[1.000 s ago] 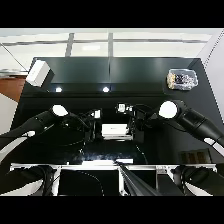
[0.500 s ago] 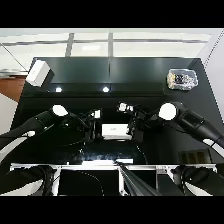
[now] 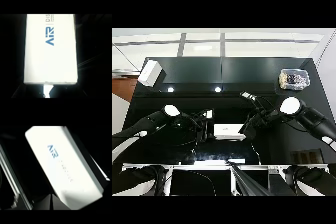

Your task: Fold the box and place the chain.

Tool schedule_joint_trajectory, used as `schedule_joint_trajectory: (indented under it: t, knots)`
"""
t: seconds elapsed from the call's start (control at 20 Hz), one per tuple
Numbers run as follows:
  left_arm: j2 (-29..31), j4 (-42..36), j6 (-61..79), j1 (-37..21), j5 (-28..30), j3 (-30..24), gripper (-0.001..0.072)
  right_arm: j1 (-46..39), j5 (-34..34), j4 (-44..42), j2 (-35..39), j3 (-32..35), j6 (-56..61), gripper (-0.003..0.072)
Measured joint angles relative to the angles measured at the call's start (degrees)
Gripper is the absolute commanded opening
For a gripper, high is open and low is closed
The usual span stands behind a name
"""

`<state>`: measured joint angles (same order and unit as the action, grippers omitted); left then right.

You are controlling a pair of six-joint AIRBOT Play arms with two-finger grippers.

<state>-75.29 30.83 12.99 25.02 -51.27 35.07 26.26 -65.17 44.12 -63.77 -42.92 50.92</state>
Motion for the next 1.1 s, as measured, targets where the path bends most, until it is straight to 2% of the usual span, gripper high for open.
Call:
schedule_joint_trajectory:
  t: [0.15,0.35,0.9,1.05,1.1]
  knots:
    - [0.0,0.0,0.0,0.0,0.0,0.0,0.0491,-0.3,2.5,-7.0,-2.8,1.4,1.5,0.0029]
    - [0.0,0.0,0.0,0.0,0.0,0.0,0.0491,-0.4,3.8,-10.7,-6.8,2.1,2.9,0.0029]
    - [0.0,0.0,0.0,0.0,0.0,0.0,0.0492,-0.4,6.9,-9.1,-9.8,3.4,4.8,0.0029]
    - [0.0,-0.1,-0.3,0.0,0.1,0.0,0.0602,-1.0,6.0,-7.9,-8.8,1.6,3.9,0.0029]
    - [0.0,0.0,-0.1,-0.1,0.1,0.0,0.0718,-1.7,5.3,-7.0,-8.0,0.3,3.7,0.0029]
